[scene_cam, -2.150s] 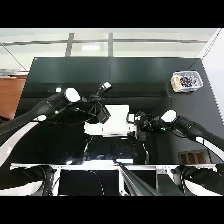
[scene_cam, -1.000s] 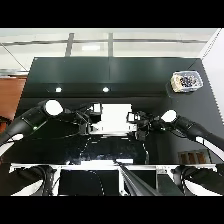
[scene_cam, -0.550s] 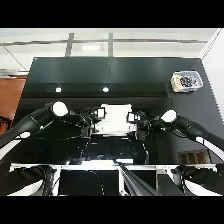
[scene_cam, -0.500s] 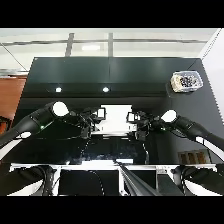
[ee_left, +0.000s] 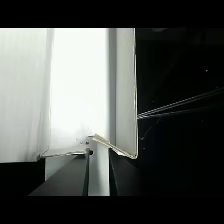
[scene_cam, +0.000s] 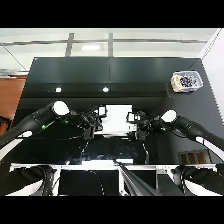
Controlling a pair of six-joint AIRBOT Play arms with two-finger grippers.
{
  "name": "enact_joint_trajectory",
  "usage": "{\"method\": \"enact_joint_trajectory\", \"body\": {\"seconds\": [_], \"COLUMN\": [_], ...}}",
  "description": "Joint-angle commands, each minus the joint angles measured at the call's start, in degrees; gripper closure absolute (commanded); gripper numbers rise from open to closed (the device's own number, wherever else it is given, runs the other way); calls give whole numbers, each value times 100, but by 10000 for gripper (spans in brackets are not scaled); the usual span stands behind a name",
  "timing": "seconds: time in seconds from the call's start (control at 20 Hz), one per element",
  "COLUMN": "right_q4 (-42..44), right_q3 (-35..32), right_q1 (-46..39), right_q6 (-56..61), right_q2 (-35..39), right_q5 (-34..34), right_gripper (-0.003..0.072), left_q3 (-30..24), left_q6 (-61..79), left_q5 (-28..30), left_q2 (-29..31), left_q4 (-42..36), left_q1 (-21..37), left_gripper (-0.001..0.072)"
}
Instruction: Fold the box and place the chain.
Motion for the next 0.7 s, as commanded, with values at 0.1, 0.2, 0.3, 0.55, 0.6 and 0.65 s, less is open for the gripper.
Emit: {"method": "enact_joint_trajectory", "body": {"seconds": [0.1,0.2,0.3,0.55,0.6,0.65], "right_q4": [2,2,2,2,2,2], "right_q3": [-4,-4,-4,-4,-4,-4], "right_q1": [2,2,2,2,2,2], "right_q6": [2,2,2,2,2,2], "right_q2": [-4,-4,-4,-4,-4,-4], "right_q5": [0,0,0,0,0,0], "right_gripper": [526,526,526,526,526,526], "left_q3": [-2,-2,-2,0,0,0], "left_q6": [7,7,4,4,2,2], "left_q5": [42,131,114,94,98,116], "left_q2": [-201,-330,-474,-496,-496,-496], "left_q4": [-494,-730,-785,-870,-870,-870], "left_q1": [-52,-87,-87,-87,-87,-87], "left_gripper": [559,559,559,600,626,625]}}
